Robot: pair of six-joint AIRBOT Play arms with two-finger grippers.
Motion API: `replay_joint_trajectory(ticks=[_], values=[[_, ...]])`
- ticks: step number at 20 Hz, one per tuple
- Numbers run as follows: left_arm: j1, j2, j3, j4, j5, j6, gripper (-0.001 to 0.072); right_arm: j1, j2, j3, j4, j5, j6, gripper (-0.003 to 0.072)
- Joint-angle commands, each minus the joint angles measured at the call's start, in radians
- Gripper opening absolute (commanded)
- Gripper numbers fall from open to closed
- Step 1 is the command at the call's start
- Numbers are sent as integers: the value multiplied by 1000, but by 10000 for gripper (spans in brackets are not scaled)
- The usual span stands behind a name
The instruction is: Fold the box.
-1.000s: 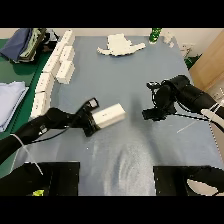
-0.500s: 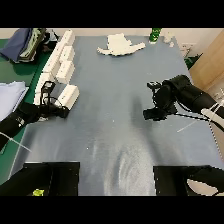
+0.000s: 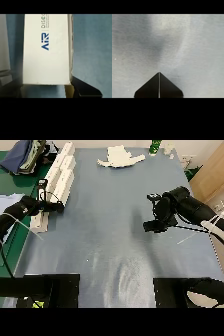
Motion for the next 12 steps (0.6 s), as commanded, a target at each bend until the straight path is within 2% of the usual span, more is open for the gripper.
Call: replay_joint_trajectory(ticks=[1,4,6,12], values=[[-9,-153,174,0,-45,-29,459,1,0,1,3,0,0,5],[-34,-221,273,3,-69,-29,459,1,0,1,3,0,0,5],[-48,-240,308,3,-68,-28,459,1,0,1,3,0,0,5],[-52,-250,318,3,-31,-26,458,1,0,1,3,0,0,5]])
